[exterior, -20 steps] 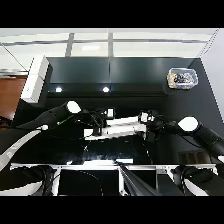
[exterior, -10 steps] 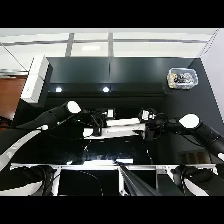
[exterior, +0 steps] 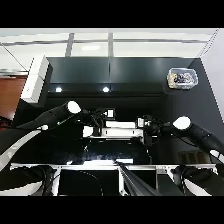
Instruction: Fold the box and place the chain.
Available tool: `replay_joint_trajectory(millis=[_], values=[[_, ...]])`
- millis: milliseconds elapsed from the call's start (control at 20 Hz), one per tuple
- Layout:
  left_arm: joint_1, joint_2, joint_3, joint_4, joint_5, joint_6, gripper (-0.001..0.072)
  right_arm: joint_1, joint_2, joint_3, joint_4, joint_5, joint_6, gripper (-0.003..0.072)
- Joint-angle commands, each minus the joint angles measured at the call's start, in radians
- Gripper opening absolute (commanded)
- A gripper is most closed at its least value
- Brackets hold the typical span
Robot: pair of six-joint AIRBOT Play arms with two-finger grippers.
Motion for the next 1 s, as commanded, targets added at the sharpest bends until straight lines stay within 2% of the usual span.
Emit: replay_joint_trajectory(millis=[0, 950], values=[[0.000, 0.001, 0.001, -0.001, 0.002, -0.001, 0.0026, 0.002, -0.040, -0.003, 0.002, -0.016, -0.044, 0.0636], [0.000, 0.001, 0.000, -0.001, 0.003, -0.005, 0.0026, 0.010, -0.072, -0.002, -0.002, -0.020, -0.051, 0.0636]])
